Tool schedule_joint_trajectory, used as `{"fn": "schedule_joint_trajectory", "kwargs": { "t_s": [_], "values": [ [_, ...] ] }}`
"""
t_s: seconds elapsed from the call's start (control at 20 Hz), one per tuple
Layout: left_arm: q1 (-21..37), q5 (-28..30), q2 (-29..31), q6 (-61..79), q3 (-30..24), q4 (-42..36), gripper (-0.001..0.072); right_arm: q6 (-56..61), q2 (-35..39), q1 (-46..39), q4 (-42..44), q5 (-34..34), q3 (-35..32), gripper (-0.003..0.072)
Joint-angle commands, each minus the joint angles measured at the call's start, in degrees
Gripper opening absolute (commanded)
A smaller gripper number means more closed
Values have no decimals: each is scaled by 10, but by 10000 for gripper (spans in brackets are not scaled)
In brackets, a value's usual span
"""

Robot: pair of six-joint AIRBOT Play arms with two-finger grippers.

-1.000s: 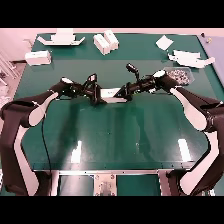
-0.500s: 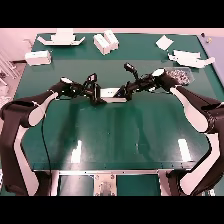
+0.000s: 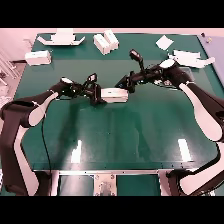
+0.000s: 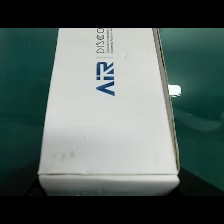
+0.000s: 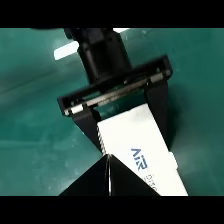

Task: Fold the box and place the chain.

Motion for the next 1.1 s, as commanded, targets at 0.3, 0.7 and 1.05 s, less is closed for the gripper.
{"fn": "schedule_joint_trajectory", "kwargs": {
  "t_s": [0.3, 0.7, 1.05],
  "values": [
    [0, 0, 0, 1, 0, 1, 632, 78, 247, -47, 12, -218, -168, 6],
    [0, 0, 0, 1, 0, 0, 632, 32, 462, -92, 12, -395, -444, 8],
    [0, -2, 0, 1, 0, 0, 632, 33, 540, -92, 12, -541, -592, 9]
  ]
}}
